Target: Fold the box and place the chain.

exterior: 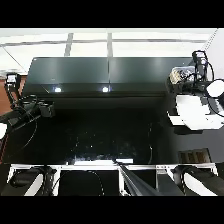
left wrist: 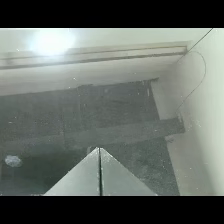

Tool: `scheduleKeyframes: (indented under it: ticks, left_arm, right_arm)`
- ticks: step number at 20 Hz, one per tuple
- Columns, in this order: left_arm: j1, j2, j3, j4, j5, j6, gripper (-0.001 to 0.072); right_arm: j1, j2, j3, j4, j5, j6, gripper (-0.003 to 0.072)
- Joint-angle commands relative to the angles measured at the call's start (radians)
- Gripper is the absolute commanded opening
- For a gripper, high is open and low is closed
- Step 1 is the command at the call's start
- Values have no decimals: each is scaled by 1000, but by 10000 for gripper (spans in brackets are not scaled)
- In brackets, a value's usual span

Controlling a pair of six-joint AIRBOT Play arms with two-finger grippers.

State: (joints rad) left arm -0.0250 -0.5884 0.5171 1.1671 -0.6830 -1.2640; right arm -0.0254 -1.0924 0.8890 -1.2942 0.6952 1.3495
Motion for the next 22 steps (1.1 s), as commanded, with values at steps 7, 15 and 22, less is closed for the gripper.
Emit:
scheduleKeyframes:
  ticks: [7,15,22]
  left_arm:
    - [1,-1,0,0,0,0,28]
    - [1,-1,0,0,0,0,27]
    - [1,-1,0,0,107,0,28]
  right_arm:
    - [1,0,1,0,0,0,17]
    - [3,-1,1,103,-109,1,18]
    - [-83,-5,1,-111,-66,93,705]
